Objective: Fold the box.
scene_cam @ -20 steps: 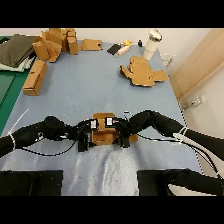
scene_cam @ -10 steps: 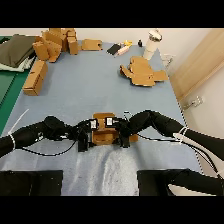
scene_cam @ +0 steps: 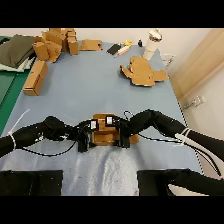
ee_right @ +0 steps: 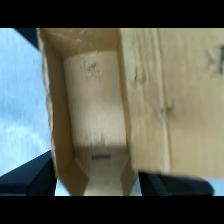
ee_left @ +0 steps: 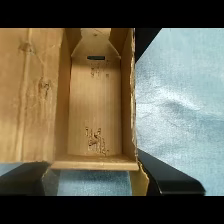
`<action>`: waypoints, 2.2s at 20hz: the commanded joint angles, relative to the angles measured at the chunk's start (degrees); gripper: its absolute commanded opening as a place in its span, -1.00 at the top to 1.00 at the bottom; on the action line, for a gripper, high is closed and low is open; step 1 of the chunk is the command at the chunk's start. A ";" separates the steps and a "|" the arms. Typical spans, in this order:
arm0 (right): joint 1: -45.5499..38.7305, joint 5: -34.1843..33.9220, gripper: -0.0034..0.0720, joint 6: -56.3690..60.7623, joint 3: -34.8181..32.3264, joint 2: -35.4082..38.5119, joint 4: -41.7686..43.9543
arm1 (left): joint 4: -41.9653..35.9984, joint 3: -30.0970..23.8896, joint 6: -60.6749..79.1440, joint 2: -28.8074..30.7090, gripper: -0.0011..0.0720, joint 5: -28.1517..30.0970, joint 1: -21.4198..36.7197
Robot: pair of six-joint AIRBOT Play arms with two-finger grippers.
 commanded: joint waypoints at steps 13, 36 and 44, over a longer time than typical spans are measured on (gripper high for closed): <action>0.44 -16.17 -0.98 62.10 -3.13 10.75 2.49 | 0.02 0.04 -0.09 0.00 0.06 0.09 0.07; -6.01 -9.01 0.91 61.20 14.47 -10.91 5.57 | 0.02 0.04 -0.09 0.00 0.06 0.07 0.07; -5.27 -8.72 0.91 59.52 14.45 -11.91 5.33 | 0.02 0.04 -0.09 0.00 0.06 0.07 0.07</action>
